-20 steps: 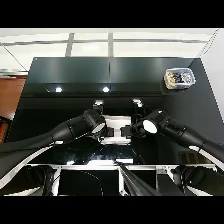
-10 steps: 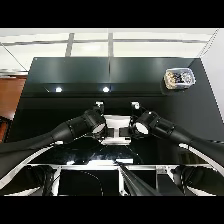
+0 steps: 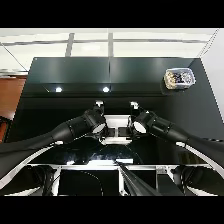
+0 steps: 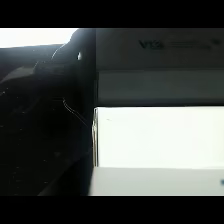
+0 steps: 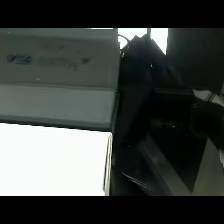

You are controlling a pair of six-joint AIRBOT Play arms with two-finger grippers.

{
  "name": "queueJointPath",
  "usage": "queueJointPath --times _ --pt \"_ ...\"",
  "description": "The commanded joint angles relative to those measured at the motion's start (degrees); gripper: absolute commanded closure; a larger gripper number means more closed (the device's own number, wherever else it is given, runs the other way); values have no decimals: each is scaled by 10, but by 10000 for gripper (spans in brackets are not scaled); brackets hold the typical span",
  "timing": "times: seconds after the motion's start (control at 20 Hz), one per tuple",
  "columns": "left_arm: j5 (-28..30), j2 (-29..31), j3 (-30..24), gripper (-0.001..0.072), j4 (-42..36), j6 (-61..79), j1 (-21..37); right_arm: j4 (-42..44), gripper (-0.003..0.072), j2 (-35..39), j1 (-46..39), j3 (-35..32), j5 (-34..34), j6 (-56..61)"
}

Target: Fold the box and place the chain.

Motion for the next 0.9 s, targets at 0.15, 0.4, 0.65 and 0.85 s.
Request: queueJointPath --times 0.15,0.4,0.65,0.85 --pt "-3 0 0 684 2 2 0 0 673 0 0 9 -2 0" --pt "-4 0 0 684 2 2 0 4 459 0 0 11 3 -1" --pt "-3 0 0 684 2 2 0 4 462 0 0 12 8 0" --pt "-3 0 0 684 2 2 0 13 465 -9 0 12 3 9"
